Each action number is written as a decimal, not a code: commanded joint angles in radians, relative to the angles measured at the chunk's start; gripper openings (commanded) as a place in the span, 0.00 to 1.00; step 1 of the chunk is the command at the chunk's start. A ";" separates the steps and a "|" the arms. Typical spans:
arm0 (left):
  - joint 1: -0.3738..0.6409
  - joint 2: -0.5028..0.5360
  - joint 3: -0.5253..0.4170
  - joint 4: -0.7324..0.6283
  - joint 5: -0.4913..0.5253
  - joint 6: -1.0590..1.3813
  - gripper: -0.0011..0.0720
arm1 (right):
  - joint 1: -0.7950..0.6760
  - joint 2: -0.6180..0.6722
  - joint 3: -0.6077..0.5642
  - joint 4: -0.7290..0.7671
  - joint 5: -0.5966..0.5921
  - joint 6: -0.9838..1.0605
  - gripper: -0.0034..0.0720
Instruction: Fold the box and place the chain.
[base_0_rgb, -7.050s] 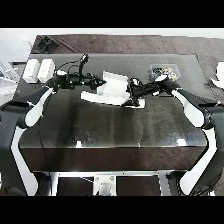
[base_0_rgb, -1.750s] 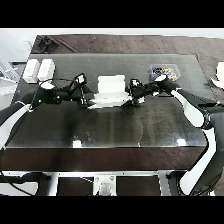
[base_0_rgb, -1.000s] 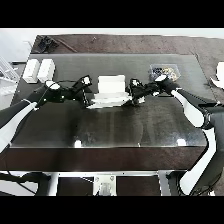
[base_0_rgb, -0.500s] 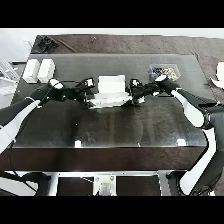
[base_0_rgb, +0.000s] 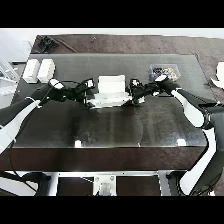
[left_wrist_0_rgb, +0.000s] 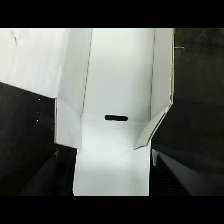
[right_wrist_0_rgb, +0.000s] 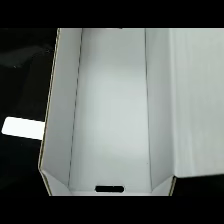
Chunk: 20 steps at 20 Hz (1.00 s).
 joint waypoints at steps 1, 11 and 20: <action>-0.016 -0.007 0.001 -0.028 0.010 0.035 0.98 | 0.001 0.001 0.001 0.000 0.000 0.000 0.79; -0.025 -0.024 0.001 -0.025 0.060 0.034 0.73 | 0.001 0.001 0.001 0.000 0.000 0.000 0.79; -0.025 -0.026 0.001 -0.095 0.014 0.038 0.49 | 0.001 0.001 0.001 0.000 0.000 0.000 0.79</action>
